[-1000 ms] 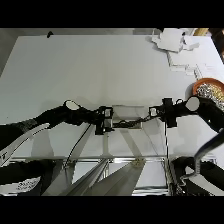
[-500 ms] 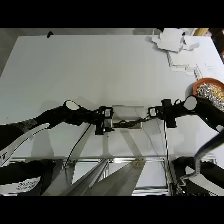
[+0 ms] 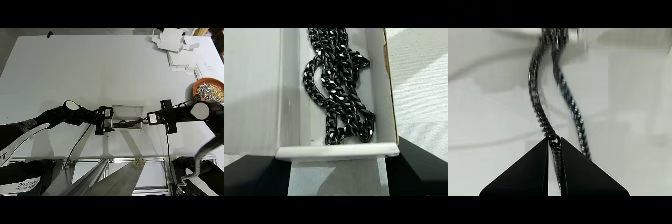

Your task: Fold the box and place the chain.

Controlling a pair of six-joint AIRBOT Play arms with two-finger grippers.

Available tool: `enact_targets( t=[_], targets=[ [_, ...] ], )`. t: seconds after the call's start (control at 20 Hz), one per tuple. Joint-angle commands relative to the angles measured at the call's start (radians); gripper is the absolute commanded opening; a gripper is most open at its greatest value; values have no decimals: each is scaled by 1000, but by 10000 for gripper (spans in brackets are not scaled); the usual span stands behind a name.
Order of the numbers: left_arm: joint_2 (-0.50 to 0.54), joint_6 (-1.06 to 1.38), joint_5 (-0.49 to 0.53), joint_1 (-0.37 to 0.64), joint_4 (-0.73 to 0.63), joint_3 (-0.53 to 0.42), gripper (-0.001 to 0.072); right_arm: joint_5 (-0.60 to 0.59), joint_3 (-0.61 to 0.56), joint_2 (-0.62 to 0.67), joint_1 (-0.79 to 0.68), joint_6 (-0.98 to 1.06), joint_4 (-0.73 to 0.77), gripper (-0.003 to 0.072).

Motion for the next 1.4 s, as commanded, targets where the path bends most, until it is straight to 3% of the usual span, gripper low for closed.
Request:
enact_targets(
  t=[0.0,0.15,0.3,0.65,0.75,0.8,0.9,1.1,1.25,1.35],
  targets=[
    [0,0,0,0,0,0,278,-26,0,113,124,44,169,20],
    [0,0,0,0,0,0,278,-167,0,113,229,42,375,20],
    [0,0,0,0,0,0,278,-313,0,98,330,42,467,20],
    [0,0,0,0,0,0,278,-372,0,-54,424,43,463,27],
    [0,0,0,0,0,0,278,-374,0,-69,420,45,386,147],
    [0,0,0,0,0,0,278,-367,0,-57,409,53,341,186],
    [0,0,0,0,0,0,278,-333,1,-8,360,103,224,189],
    [0,0,0,0,0,0,278,-135,0,76,175,150,-2,190],
    [0,0,0,0,0,0,278,-66,0,52,7,132,-62,214],
    [0,0,0,0,0,0,278,-80,-1,13,-77,86,-61,281]
  ],
)
